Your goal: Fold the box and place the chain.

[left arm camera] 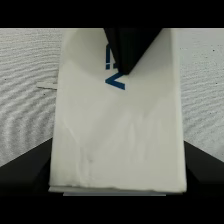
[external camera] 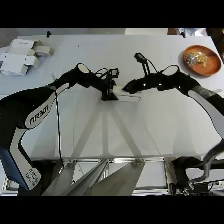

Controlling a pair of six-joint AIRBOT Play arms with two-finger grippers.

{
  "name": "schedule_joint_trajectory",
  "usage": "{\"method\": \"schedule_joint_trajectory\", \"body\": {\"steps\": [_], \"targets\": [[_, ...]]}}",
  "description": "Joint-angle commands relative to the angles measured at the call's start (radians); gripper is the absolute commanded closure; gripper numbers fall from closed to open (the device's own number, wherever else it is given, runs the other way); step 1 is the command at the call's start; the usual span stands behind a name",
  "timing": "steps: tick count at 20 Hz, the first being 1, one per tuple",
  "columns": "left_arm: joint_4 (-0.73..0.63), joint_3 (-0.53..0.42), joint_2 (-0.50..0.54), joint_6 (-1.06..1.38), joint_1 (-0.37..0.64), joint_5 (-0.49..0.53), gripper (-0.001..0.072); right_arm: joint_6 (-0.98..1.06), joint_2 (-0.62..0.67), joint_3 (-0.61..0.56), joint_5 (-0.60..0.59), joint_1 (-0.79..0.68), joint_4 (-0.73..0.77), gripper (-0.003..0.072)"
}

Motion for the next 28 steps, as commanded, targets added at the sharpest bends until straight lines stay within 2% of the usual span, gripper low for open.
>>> {"method": "schedule_joint_trajectory", "body": {"steps": [1, 7, 11, 20, 24, 26, 28], "targets": [[-0.001, 0.000, 0.000, -0.002, 0.001, 0.001, 0.0332, 0.040, -0.044, 0.000, 0.002, 0.015, -0.063, 0.0673], [-0.001, 0.000, 0.000, -0.002, 0.001, 0.000, 0.0332, 0.063, -0.072, -0.001, 0.002, 0.036, -0.087, 0.0673], [-0.001, 0.000, 0.000, -0.002, 0.001, 0.000, 0.0332, 0.054, -0.040, 0.000, -0.003, 0.035, -0.085, 0.0673], [-0.001, 0.000, 0.000, -0.002, 0.001, 0.000, 0.0332, 0.045, 0.237, 0.000, -0.084, -0.021, -0.075, 0.0670], [-0.001, 0.000, 0.000, -0.002, 0.001, 0.000, 0.0332, 0.047, 0.389, 0.000, -0.157, -0.150, -0.093, 0.0670], [-0.001, 0.000, 0.000, -0.002, 0.001, 0.000, 0.0332, 0.049, 0.457, 0.000, -0.179, -0.233, -0.160, 0.0670], [-0.001, 0.000, 0.000, -0.002, 0.001, 0.000, 0.0332, 0.120, 0.498, 0.001, -0.181, -0.305, -0.314, 0.0671]]}}
